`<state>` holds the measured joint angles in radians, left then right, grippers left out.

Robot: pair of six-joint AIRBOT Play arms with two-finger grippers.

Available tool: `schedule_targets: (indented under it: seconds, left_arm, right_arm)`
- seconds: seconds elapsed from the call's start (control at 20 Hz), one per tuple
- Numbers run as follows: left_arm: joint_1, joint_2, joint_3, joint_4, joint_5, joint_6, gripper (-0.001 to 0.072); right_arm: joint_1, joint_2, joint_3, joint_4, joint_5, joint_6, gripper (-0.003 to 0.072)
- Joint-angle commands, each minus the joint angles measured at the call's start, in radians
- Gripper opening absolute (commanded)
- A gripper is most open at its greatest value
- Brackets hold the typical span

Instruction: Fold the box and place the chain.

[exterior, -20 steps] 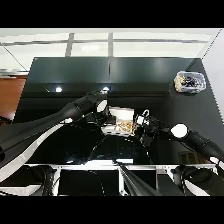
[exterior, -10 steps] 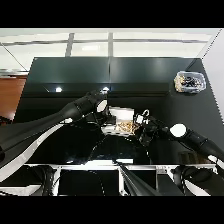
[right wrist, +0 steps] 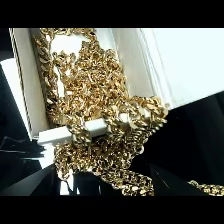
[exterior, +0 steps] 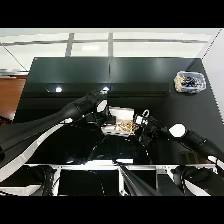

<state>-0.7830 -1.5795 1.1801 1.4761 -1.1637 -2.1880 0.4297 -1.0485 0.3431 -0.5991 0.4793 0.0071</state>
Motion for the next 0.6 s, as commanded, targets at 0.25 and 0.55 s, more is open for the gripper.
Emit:
schedule_targets:
  seconds: [0.25,0.55]
  left_arm:
    - [0.000,0.000,0.000,0.000,0.000,0.000,0.0029]
    - [0.000,0.000,0.000,0.000,0.000,0.000,0.0029]
  right_arm:
    - [0.009,-0.014,0.000,0.000,-0.013,-0.001,0.0545]
    - [0.009,-0.014,0.002,0.001,-0.012,0.006,0.0016]
